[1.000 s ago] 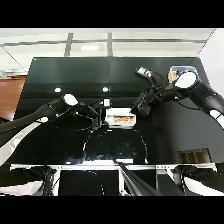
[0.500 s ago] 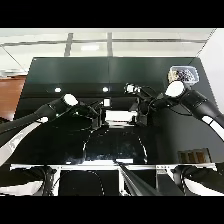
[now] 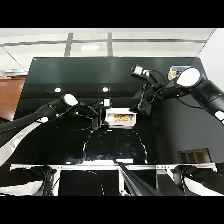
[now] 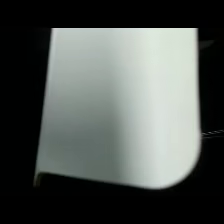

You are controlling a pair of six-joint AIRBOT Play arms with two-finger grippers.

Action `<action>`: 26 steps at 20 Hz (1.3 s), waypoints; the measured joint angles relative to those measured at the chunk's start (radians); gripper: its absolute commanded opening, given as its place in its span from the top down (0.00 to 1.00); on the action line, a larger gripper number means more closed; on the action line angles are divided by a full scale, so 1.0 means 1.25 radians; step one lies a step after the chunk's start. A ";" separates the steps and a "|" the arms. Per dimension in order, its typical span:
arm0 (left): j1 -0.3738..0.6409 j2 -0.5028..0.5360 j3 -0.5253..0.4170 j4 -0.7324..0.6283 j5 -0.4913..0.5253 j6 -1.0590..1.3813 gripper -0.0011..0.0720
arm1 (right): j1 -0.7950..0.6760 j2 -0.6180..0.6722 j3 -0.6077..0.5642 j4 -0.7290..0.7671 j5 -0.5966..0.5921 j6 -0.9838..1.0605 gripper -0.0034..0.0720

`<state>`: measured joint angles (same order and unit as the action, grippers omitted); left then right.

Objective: Fold the box and place the chain.

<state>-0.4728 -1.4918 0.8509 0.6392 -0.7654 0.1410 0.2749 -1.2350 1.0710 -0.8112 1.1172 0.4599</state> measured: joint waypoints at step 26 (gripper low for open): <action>0.000 0.000 0.000 0.000 0.000 0.000 0.45 | 0.052 -0.068 -0.077 0.020 -0.021 -0.060 0.48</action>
<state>-0.4728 -1.4918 0.8505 0.6392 -0.7654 0.1410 0.3405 -1.3205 0.9749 -0.7856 1.0904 0.3855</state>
